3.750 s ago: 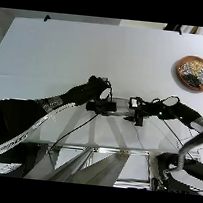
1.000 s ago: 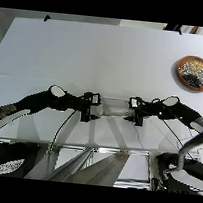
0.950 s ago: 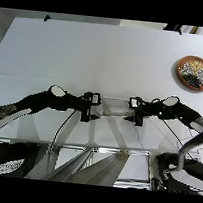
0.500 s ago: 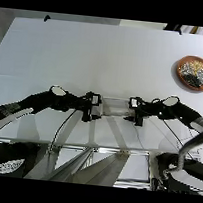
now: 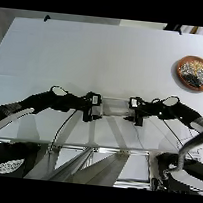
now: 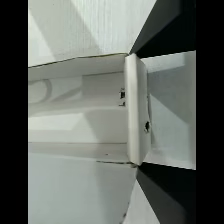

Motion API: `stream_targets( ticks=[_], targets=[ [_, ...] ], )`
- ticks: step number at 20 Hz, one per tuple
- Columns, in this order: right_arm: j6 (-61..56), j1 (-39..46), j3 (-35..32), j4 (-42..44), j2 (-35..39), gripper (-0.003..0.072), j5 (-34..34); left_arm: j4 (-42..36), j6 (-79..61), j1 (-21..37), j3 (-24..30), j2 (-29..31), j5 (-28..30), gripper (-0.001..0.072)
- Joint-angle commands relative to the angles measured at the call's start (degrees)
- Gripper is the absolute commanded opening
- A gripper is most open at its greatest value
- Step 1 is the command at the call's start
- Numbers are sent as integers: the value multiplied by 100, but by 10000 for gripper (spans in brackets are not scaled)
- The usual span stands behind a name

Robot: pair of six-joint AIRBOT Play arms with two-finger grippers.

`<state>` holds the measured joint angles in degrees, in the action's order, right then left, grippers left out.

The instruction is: Fold the box and place the chain.

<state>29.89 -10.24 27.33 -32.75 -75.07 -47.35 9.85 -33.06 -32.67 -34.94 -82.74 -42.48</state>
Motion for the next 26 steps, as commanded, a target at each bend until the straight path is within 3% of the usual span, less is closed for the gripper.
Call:
stream_targets(
  ticks=[1, 6, 10, 12, 26],
  targets=[
    [0, -4, -2, 0, 0, 403, 0, -39, -11, -66, -7, -118, 50, 698],
    [0, -4, -2, 2, 0, 403, -2, -168, 0, -219, -48, -140, 181, 688],
    [0, -4, -2, 2, 0, 403, 0, -170, 9, -291, -48, -140, 319, 438],
    [0, -4, -2, 2, 0, 403, -2, -170, 11, -291, -48, -140, 323, 264],
    [0, -4, -2, 2, 0, 403, -2, -168, 7, -291, -48, -138, 306, 254]
  ],
)
